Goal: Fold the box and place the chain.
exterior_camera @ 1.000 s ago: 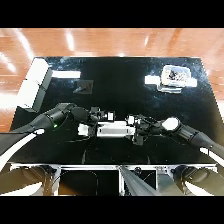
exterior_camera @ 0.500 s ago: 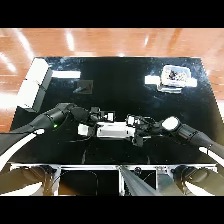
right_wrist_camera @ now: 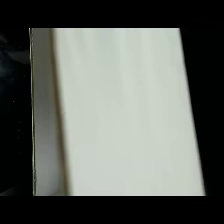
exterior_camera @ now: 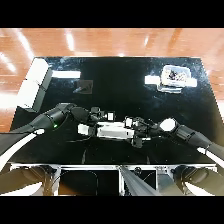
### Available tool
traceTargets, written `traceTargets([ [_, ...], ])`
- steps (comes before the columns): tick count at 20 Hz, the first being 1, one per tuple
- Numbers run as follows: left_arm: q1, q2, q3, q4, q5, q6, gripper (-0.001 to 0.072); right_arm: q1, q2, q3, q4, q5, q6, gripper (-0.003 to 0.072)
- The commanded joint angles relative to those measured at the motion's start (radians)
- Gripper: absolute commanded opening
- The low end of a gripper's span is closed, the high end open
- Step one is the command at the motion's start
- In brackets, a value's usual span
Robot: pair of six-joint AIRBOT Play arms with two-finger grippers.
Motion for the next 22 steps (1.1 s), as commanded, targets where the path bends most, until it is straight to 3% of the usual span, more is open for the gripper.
traceTargets([
  [1,0.0,-0.001,0.001,-0.004,0.0,-0.001,0.0019,0.005,-0.001,0.001,-0.002,-0.027,0.009,0.0706],
  [13,0.0,-0.001,0.001,-0.004,0.051,-0.001,0.0019,0.005,-0.001,0.001,-0.002,-0.043,0.01,0.0703],
  [14,0.0,-0.001,0.001,-0.004,0.051,-0.001,0.0019,0.005,-0.001,0.001,-0.002,-0.043,0.009,0.0665],
  [15,0.0,-0.001,0.001,-0.004,0.051,-0.001,0.0019,0.005,-0.001,0.001,-0.002,-0.043,0.01,0.0496],
  [16,0.0,-0.001,0.001,-0.004,0.051,-0.001,0.0019,0.005,-0.001,0.001,-0.002,-0.043,0.009,0.0466],
  [22,0.0,-0.001,0.001,-0.005,0.051,-0.002,0.0019,0.005,-0.001,0.001,-0.002,-0.043,0.009,0.0465],
])
